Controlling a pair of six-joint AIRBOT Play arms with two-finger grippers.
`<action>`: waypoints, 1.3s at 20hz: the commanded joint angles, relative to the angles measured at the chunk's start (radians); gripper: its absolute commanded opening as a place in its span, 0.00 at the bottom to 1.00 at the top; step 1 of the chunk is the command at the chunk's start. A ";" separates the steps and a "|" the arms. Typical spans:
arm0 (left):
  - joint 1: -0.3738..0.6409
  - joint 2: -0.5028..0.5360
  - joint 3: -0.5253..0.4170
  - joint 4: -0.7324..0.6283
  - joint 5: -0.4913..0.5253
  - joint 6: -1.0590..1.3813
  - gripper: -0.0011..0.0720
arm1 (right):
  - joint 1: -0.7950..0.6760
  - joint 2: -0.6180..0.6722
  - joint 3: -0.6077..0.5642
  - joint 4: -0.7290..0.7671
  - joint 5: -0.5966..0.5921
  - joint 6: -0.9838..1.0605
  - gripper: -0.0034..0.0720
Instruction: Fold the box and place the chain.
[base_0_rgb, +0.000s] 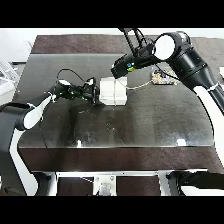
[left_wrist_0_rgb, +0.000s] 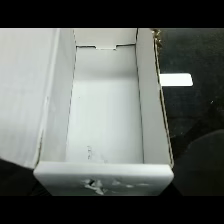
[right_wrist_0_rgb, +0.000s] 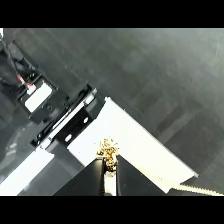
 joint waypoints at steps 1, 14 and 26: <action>0.001 0.000 0.000 0.000 0.000 0.000 0.74 | 0.000 -0.008 0.032 0.007 -0.034 -0.017 0.07; 0.001 0.000 0.000 0.000 0.000 0.000 0.74 | 0.000 -0.007 0.130 -0.046 -0.060 -0.046 0.07; 0.001 0.000 0.000 0.000 0.000 0.000 0.74 | 0.001 -0.008 0.033 -0.040 0.014 -0.015 0.07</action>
